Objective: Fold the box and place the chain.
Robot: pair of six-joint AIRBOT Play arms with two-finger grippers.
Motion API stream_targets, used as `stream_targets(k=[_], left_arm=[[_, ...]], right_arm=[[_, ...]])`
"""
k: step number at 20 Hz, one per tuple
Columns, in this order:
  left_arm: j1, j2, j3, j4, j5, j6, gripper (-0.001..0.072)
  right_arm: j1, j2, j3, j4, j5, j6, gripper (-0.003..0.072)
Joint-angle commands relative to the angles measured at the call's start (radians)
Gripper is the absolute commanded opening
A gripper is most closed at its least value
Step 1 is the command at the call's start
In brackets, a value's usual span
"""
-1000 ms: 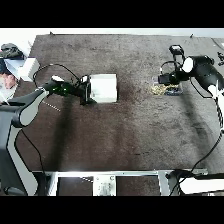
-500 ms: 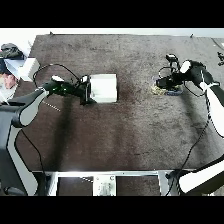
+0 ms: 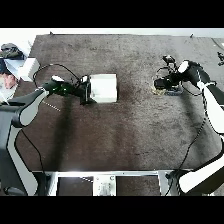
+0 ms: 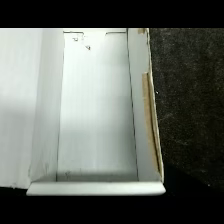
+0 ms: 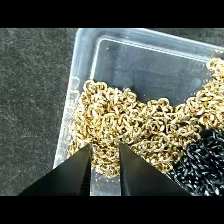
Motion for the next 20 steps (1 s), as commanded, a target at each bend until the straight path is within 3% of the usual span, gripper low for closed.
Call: stream_targets(k=[1,3,4,6,7,14,20], left_arm=[[0.001,0.0,0.0,0.0,0.0,0.0,0.0407],[0.001,0.0,0.001,0.0,0.0,0.0,0.0407],[0.001,0.0,0.0,0.0,0.0,0.0,0.0407],[0.001,0.0,0.0,0.0,0.0,0.0,0.0407],[0.0,0.0,0.001,0.0,0.0,0.0,0.0407],[0.001,0.0,0.0,0.0,0.0,0.0,0.0407],[0.001,0.0,0.0,0.0,0.0,0.0,0.0407]], right_arm=[[0.001,-0.012,0.002,0.015,-0.001,-0.007,0.0221],[0.001,-0.021,0.002,0.01,-0.006,-0.007,0.0207],[0.001,-0.024,0.002,0.007,-0.007,-0.007,0.0133],[0.001,-0.027,0.002,0.006,-0.012,-0.007,0.0117],[0.001,-0.025,0.004,0.003,-0.017,-0.006,-0.001],[0.001,0.102,0.004,0.004,-0.007,-0.006,-0.001],[0.054,0.372,0.004,0.011,-0.005,-0.015,-0.001]])
